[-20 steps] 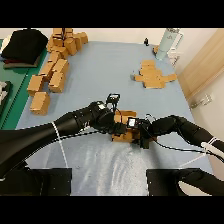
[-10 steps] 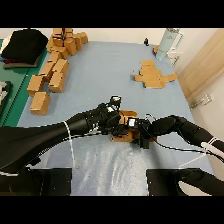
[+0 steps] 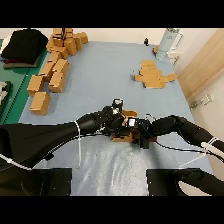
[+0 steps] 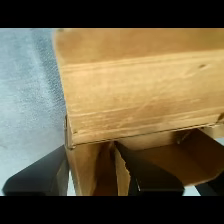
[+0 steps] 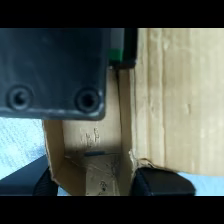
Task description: Fold the box.
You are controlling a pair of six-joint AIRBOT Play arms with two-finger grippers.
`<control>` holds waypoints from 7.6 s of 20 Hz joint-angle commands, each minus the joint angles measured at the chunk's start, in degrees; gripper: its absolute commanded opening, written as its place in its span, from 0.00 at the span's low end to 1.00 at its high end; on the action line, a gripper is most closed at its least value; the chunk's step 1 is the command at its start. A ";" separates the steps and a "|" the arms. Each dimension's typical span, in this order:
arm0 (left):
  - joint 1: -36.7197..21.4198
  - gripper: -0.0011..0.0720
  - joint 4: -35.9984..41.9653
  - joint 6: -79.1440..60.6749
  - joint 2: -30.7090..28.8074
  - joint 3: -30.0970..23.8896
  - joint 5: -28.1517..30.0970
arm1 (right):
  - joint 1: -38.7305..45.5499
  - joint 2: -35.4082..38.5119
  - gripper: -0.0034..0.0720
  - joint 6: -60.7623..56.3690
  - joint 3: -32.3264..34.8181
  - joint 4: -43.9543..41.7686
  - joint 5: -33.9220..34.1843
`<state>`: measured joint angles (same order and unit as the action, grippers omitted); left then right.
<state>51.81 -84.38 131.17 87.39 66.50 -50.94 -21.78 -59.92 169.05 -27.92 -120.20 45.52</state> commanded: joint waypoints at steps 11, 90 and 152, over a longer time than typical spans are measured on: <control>0.50 0.03 2.54 0.50 0.46 0.22 1.07 | 0.02 0.00 0.71 0.02 -0.04 -0.02 0.00; -25.81 0.96 68.13 -157.46 -12.81 -29.38 11.45 | 0.00 0.00 0.71 0.02 -0.04 -0.02 0.00; -13.97 0.89 46.90 -126.99 -7.48 -21.59 18.56 | 0.00 0.00 0.71 0.02 -0.04 -0.02 0.00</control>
<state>37.50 -37.43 4.03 79.26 44.34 -32.38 -21.80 -59.99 169.03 -27.92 -120.27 45.54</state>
